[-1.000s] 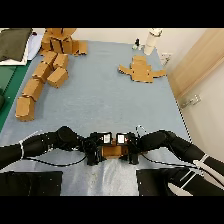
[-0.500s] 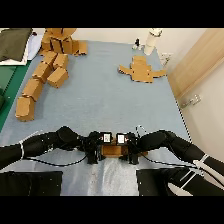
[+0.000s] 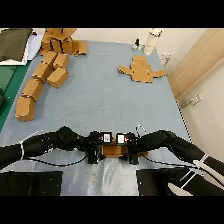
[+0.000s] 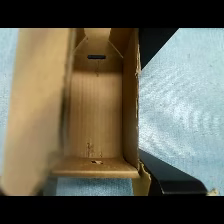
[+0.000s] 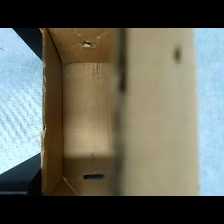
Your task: Fold the box.
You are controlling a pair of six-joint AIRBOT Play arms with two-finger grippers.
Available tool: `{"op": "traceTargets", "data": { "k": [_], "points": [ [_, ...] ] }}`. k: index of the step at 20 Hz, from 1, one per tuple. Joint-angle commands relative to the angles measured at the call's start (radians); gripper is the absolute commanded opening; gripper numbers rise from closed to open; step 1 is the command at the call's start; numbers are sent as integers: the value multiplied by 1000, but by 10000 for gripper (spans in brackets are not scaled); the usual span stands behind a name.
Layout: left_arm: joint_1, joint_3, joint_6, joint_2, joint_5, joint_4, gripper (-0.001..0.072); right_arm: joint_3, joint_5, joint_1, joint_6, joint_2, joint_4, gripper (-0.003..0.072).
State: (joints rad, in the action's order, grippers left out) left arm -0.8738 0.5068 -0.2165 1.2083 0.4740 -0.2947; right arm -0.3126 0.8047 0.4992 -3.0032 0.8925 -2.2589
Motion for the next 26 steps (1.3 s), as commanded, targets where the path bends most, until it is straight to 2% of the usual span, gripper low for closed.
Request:
{"op": "traceTargets", "data": {
  "k": [1,14,18,19,26],
  "points": [
    [1,1,0,1,0,0,593,0,0,1,0,0,0,598],
    [1,1,0,1,0,0,593,0,2,1,0,0,-7,598],
    [1,1,0,1,0,0,593,-1,65,1,0,-2,-13,599],
    [1,1,0,1,0,0,593,-1,71,1,0,-2,-12,720],
    [1,1,0,1,0,0,593,-4,76,-1,3,-5,8,720]
  ]
}}
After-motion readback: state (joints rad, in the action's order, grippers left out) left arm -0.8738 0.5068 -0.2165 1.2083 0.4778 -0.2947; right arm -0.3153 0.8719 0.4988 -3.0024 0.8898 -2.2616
